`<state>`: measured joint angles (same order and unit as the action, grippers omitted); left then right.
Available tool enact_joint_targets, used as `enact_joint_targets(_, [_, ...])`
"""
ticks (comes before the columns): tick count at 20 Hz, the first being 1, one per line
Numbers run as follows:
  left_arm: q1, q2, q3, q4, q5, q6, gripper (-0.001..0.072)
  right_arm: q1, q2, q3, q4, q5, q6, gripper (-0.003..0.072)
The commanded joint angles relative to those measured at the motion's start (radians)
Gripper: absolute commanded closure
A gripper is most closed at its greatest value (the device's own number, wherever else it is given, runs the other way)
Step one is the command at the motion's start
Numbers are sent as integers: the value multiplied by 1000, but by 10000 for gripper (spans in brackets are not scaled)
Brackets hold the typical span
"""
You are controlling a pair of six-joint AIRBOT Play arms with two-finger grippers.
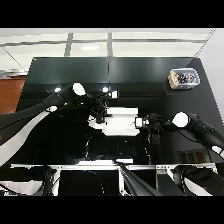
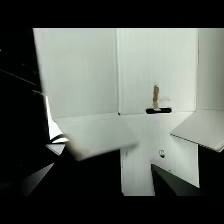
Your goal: Fold the box and place the chain.
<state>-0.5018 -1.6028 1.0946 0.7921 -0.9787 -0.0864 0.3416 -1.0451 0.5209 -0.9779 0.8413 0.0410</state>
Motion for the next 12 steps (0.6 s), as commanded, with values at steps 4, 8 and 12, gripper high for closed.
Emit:
enact_joint_targets(4, [-1, -15, -1, -5, 0, -39, 688, 6, 20, 13, 2, 52, 14, 13])
enact_joint_targets(8, [-2, -25, -1, -19, -2, -41, 688, 46, -20, 11, 123, 4, 14, 14])
enact_joint_targets(12, [-1, -26, -1, -19, -25, -41, 688, 61, -60, 10, 218, -43, 13, 14])
